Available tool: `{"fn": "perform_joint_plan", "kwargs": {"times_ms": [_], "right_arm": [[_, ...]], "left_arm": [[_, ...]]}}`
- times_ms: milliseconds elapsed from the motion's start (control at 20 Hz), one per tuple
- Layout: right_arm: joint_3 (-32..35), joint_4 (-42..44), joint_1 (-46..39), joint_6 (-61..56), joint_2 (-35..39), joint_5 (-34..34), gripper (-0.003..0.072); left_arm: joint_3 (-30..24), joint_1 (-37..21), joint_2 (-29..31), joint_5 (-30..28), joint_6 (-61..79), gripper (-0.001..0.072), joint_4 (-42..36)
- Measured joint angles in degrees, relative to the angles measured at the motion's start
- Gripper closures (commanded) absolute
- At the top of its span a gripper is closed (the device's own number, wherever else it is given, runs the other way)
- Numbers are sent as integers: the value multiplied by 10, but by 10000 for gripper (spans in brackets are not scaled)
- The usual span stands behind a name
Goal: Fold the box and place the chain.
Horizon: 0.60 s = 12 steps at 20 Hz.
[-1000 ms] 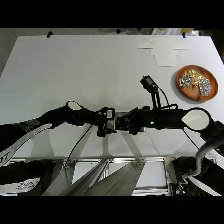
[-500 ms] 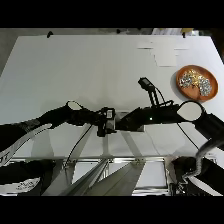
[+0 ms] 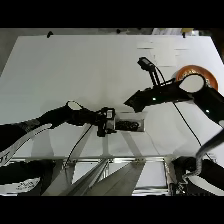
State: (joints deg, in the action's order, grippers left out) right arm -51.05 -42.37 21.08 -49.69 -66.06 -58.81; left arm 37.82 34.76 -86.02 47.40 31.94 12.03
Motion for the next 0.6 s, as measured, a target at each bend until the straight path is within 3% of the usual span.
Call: {"fn": "perform_joint_plan", "kwargs": {"times_ms": [250,350,450,600], "right_arm": [[-9,-82,37,74,-41,-9,668],[-10,-98,52,102,-45,-22,559],[-10,-106,68,125,-45,-35,502],[-8,-116,91,155,-45,-44,501]], "left_arm": [[0,0,0,0,0,497,0],[0,0,0,0,0,497,0],[0,0,0,0,0,497,0],[0,0,0,0,0,497,0]]}}
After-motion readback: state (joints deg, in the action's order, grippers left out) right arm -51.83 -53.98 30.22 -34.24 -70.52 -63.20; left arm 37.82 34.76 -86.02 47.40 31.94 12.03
